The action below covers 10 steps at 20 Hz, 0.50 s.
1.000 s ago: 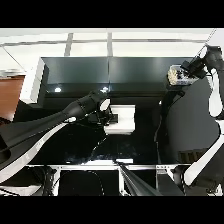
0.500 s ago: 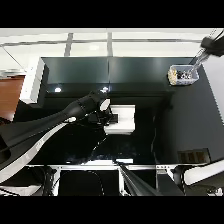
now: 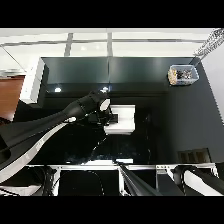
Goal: Fold the box and place the chain.
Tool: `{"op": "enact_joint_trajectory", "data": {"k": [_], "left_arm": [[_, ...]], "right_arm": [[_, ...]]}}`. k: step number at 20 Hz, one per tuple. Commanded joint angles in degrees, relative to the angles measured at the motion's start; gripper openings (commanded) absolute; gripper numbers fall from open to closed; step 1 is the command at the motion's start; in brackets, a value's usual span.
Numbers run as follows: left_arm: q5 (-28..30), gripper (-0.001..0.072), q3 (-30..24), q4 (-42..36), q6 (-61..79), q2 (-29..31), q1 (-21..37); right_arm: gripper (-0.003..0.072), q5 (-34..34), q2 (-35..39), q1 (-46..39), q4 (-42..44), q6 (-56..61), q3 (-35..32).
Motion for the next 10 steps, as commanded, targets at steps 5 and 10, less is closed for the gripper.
{"op": "enact_joint_trajectory", "data": {"k": [5,10], "left_arm": [[0.0,0.0027,0.0,0.0,0.0,0.0,0.0],[0.0,0.0027,0.0,0.0,0.0,0.0,0.0]], "right_arm": [[0.0013,11.4,12.2,8.5,8.7,-4.5,-11.3],[0.0014,15.9,12.1,12.6,22.6,-9.0,-18.6]]}}
